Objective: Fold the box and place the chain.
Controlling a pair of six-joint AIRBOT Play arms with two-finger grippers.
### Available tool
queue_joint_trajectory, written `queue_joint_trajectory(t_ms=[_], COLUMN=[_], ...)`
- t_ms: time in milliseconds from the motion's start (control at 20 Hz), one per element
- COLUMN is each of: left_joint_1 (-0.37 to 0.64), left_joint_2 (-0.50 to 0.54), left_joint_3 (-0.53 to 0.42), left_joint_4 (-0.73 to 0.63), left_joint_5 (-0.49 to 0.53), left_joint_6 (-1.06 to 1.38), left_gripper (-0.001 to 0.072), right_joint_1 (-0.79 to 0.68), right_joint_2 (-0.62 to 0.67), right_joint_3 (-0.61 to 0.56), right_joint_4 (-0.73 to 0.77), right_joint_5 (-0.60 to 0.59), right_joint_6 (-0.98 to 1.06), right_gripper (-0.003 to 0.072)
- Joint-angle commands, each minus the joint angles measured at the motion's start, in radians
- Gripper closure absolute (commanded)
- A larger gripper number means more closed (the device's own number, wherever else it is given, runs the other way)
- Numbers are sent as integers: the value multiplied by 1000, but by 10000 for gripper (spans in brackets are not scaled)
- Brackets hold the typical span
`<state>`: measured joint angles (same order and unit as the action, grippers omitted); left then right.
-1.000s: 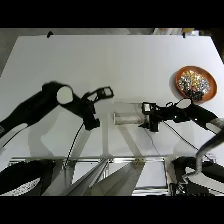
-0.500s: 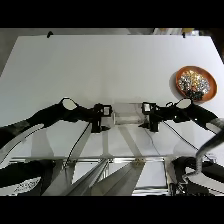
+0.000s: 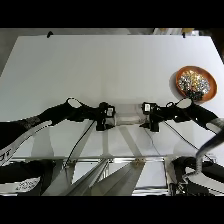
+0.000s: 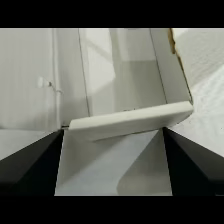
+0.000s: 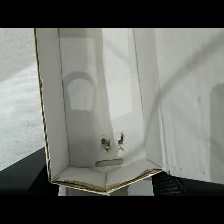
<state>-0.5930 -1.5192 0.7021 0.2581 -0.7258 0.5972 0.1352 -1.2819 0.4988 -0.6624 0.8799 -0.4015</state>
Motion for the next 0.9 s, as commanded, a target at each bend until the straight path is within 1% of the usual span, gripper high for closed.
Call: queue_joint_trajectory(t_ms=[0, 150, 350, 600, 850], left_joint_1=[-10, -11, -4, -4, -8], left_joint_2=[-5, -5, -4, -5, -11], left_joint_3=[4, 3, 3, 3, 3], left_joint_4=[-19, -15, 53, -23, -101], left_joint_5=[-11, -17, -72, -69, -9], left_joint_6=[8, 6, 4, 4, -4], left_gripper=[7, 7, 6, 7, 14], right_joint_1=[1, 1, 1, 1, 1], right_joint_2=[0, 0, 0, 0, 0], right_joint_3=[-1, -1, -1, -1, -1], right_joint_4=[5, 5, 5, 5, 5], right_joint_5=[-1, -1, -1, -1, -1], right_joint_6=[4, 4, 4, 4, 4], right_gripper=[350, 350, 350, 350, 350])
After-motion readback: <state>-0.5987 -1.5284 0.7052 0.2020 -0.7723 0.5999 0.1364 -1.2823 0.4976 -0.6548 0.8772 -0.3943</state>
